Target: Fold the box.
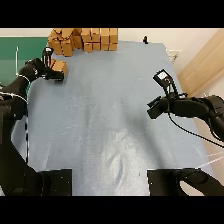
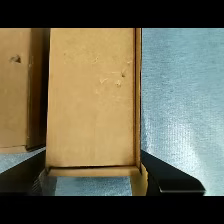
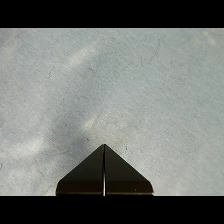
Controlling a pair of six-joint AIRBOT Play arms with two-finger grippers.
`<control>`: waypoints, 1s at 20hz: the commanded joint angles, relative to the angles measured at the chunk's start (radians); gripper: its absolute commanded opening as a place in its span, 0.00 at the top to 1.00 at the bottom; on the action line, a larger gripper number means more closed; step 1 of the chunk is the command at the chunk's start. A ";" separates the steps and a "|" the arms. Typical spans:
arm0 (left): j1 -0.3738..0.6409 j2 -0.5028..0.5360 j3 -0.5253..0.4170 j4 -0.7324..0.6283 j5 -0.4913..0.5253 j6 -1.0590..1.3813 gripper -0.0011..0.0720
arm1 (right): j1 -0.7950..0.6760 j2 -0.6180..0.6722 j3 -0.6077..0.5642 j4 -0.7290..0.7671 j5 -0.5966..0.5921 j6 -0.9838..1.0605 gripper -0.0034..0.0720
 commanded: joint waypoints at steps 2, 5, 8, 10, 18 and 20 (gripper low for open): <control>-0.002 -0.001 0.001 -0.001 -0.002 0.018 0.02 | 0.000 -0.004 0.000 0.000 0.000 0.001 0.95; -0.002 0.000 0.001 0.000 -0.005 0.029 0.02 | 0.000 -0.004 0.000 0.008 0.000 0.000 0.95; -0.002 0.004 0.016 -0.001 -0.015 0.029 0.02 | 0.000 -0.005 0.000 0.008 0.000 0.000 0.95; -0.002 0.006 0.047 -0.002 -0.040 0.029 0.02 | 0.000 -0.005 0.000 0.008 0.000 0.001 0.95; -0.014 0.061 0.204 -0.019 -0.220 0.033 0.02 | 0.000 -0.004 0.000 0.008 0.000 0.001 0.95; -0.013 0.122 0.208 -0.061 -0.341 0.036 0.02 | 0.000 -0.005 0.000 0.011 0.001 0.000 0.95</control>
